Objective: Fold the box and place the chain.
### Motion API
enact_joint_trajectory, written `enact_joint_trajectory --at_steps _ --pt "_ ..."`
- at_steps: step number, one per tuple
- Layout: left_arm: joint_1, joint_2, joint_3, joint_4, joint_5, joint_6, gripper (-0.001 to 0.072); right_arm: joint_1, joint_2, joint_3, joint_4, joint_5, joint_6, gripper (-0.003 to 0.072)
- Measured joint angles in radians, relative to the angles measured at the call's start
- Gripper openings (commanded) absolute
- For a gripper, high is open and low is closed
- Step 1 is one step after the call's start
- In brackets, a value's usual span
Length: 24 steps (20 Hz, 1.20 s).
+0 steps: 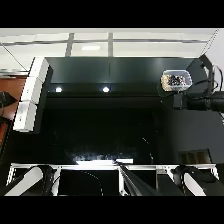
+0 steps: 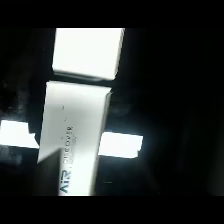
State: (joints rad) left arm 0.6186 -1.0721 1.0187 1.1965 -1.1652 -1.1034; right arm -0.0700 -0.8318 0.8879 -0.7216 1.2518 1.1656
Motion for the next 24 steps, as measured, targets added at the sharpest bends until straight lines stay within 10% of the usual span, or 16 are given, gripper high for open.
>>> enact_joint_trajectory --at_steps 6,13,24 --pt "-0.214 0.217 -0.034 -0.01 -0.036 -0.106 0.0028 0.122 0.092 0.04 -0.276 -0.085 0.153 0.0014" --pt "-0.621 0.527 -0.471 -0.007 0.353 -0.131 0.0031 0.298 0.228 -0.273 -0.542 -0.526 0.271 0.0021" --pt "-0.71 0.597 -0.615 -0.003 0.497 -0.153 0.0031 0.322 0.246 -0.356 -0.609 -0.604 0.295 0.0021"
